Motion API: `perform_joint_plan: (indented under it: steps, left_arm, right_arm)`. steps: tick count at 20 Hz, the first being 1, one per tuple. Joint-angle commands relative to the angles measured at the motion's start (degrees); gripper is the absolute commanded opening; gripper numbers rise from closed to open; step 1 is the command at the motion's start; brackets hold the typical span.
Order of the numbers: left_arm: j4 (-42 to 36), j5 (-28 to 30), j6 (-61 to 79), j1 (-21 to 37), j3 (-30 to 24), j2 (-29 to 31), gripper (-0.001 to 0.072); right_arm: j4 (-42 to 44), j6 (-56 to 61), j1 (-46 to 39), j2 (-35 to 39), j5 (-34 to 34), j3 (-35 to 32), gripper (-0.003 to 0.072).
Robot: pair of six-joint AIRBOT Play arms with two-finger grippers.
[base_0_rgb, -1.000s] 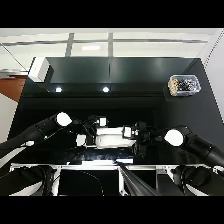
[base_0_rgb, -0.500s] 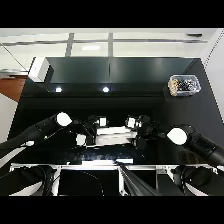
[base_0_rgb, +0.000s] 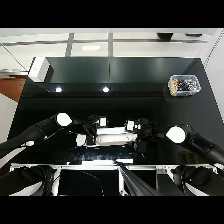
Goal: Fold the box and place the chain.
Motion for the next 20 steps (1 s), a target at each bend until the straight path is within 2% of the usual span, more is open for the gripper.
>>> perform_joint_plan:
  steps: [1,6,10,17,20]
  left_arm:
    - [0.00,2.10,-0.02,-0.02,0.00,-0.02,0.0022]
    - [0.00,2.16,0.00,-0.02,0.00,-0.02,0.0023]
    - [0.00,2.16,0.00,0.00,0.00,-0.02,0.0023]
    - [0.00,2.19,0.00,0.00,0.00,-0.02,0.0023]
    - [0.00,2.16,0.00,0.00,0.00,-0.02,0.0023]
  right_arm:
    - [8.24,-13.40,0.00,-4.28,-0.24,0.00,0.0704]
    - [10.05,-17.51,-0.11,-7.19,-0.76,0.00,0.0703]
    - [12.63,-17.55,-4.46,-7.41,1.86,-0.13,0.0703]
    - [19.71,-32.13,-6.01,-9.38,2.51,-2.40,0.0703]
    - [20.20,-32.76,-6.01,-9.49,2.05,-3.82,0.0703]
